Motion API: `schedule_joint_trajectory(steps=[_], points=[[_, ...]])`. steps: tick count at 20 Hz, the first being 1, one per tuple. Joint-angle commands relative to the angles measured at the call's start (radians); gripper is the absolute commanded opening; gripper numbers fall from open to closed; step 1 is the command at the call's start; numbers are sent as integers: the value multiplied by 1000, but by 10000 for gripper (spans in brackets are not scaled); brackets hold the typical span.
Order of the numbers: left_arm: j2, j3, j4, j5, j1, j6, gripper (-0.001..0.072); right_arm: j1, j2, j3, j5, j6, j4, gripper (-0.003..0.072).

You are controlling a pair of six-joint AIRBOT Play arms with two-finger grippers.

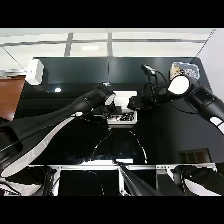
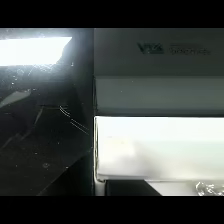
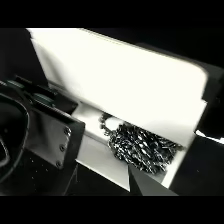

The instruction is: Fold the box and place the chain.

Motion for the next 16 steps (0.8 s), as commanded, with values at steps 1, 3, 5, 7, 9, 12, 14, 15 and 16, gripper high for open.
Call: schedule_joint_trajectory(steps=[1, 3, 5, 7, 9, 12, 14, 15, 16], points=[[0, 0, -3, 2, 1, 0, 27, -72, 54, -1, 68, 0, -57, 366], [-1, 0, -2, 4, 1, 0, 27, -132, 117, -1, 114, 1, -123, 366], [-1, 0, -10, -3, 0, 0, 27, -174, 170, -1, 147, 0, -169, 366], [5, 8, -61, -27, -3, 1, 216, -187, 203, -1, 171, -3, -208, 367], [36, 19, -16, -76, -23, 8, 594, -187, 209, -1, 176, -3, -227, 367], [138, 18, 144, -168, -66, 95, 600, -187, 209, -2, 159, -4, -232, 367], [229, -3, 265, -225, -80, 177, 600, -187, 209, -2, 152, -4, -247, 367], [281, -39, 341, -248, -73, 190, 600, -187, 209, -2, 148, -4, -252, 367], [324, -84, 402, -274, -49, 195, 600, -187, 209, -2, 142, -3, -262, 367]])
